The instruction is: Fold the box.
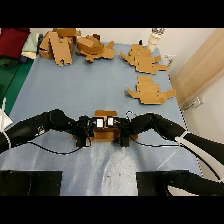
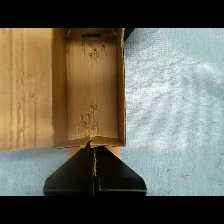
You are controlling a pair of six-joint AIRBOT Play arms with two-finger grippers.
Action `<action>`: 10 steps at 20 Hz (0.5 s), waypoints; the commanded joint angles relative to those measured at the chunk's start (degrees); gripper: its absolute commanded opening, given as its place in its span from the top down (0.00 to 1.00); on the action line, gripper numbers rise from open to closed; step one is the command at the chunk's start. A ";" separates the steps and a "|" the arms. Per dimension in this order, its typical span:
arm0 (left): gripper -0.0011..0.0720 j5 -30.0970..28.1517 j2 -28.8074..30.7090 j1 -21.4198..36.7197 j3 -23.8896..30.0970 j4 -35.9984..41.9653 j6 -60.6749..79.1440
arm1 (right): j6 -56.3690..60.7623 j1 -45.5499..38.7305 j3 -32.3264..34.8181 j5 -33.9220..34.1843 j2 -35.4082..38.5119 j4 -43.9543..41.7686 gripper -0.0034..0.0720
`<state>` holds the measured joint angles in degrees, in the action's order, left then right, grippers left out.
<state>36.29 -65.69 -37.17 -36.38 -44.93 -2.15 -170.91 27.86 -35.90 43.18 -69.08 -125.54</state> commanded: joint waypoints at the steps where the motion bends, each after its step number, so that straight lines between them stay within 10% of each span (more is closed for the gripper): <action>1: 0.95 -0.33 -0.04 -0.15 0.02 -0.04 0.04 | 0.00 0.00 0.02 0.00 -0.02 -0.02 0.17; 10: 0.95 -4.39 -0.09 -2.82 0.04 0.42 -0.90 | 0.00 0.00 0.02 0.00 0.00 -0.02 0.17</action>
<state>33.30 -65.73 -39.55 -36.38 -44.64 -2.42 -170.91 27.86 -35.90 43.20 -69.08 -125.54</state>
